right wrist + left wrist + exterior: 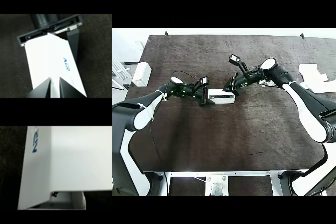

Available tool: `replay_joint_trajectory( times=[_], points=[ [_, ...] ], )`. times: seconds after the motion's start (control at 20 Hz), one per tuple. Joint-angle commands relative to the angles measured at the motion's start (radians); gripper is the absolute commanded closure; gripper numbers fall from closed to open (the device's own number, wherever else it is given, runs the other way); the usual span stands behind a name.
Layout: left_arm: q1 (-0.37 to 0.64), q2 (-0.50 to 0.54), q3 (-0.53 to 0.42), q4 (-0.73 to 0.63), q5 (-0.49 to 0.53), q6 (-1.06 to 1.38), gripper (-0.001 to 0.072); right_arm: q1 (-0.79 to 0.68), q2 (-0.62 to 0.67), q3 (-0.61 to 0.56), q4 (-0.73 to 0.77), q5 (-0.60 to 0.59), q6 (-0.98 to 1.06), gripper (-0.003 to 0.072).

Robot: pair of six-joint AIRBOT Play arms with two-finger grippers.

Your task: Fold the box and place the chain.

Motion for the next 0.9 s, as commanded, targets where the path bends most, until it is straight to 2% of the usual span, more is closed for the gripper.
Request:
replay_joint_trajectory(
  times=[0.0, 0.05, 0.3, 0.45, 0.55, 0.75, 0.85],
  points=[
    [0.0, 0.0, 0.0, 0.0, 0.0, 0.0, 0.0313, 0.009, -0.001, 0.002, -0.013, -0.041, -0.016, 0.0439],
    [0.0, 0.001, 0.0, 0.0, 0.0, 0.0, 0.0314, 0.009, -0.001, 0.002, -0.013, -0.041, -0.022, 0.0398],
    [0.0, 0.0, 0.0, 0.0, 0.0, 0.0, 0.0313, 0.019, -0.003, 0.002, -0.015, -0.039, -0.029, 0.0391],
    [0.0, 0.0, 0.0, 0.0, 0.0, 0.0, 0.0314, 0.034, -0.019, 0.001, -0.064, -0.019, -0.028, 0.0388],
    [0.0, 0.0, 0.0, 0.0, 0.0, 0.0, 0.0314, 0.037, -0.027, 0.001, -0.092, -0.018, -0.028, 0.0302],
    [0.0, 0.0, 0.0, 0.0, 0.0, 0.0, 0.0313, 0.037, -0.03, 0.001, -0.092, -0.023, -0.046, 0.0301],
    [0.0, 0.0, 0.0, 0.0, 0.0, 0.0, 0.0314, 0.037, -0.03, 0.002, -0.091, -0.064, -0.051, 0.0309]
  ],
)
